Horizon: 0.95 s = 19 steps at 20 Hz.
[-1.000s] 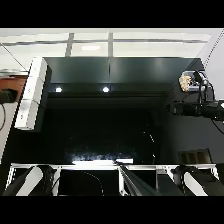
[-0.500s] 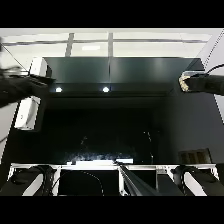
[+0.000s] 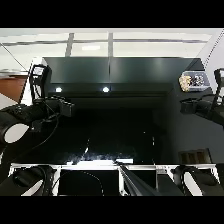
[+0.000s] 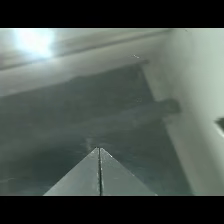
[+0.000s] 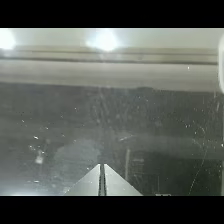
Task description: Fold the box and place the chain.
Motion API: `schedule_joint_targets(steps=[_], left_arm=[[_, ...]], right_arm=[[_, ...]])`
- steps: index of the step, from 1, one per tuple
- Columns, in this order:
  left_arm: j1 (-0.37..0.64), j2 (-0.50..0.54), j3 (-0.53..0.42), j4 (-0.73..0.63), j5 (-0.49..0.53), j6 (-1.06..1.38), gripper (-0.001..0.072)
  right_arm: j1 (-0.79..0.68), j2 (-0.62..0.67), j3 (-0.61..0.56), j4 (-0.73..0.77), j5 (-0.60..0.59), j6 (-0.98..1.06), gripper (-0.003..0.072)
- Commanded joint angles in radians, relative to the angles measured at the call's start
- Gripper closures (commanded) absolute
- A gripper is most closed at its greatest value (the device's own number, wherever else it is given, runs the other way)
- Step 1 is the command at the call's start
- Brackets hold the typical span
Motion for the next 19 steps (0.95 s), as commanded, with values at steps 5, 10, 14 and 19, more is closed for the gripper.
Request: schedule_joint_targets(steps=[5,10,14,19], left_arm=[[-0.003,-0.008,-0.013,0.095,0.027,-0.061,0.0681],[-0.003,-0.008,-0.013,0.094,0.027,-0.061,0.0681],[-0.003,-0.008,-0.013,0.094,0.027,-0.061,0.0680],[-0.003,-0.008,-0.013,0.094,0.027,-0.061,0.0681]], right_arm=[[0.001,0.014,-0.042,-0.004,-0.018,0.007,0.0649],[0.001,0.014,-0.042,-0.004,-0.018,0.007,0.0649],[0.001,0.014,-0.042,-0.005,-0.018,0.007,0.0649],[0.001,0.014,-0.042,-0.005,-0.018,0.007,0.0649]])
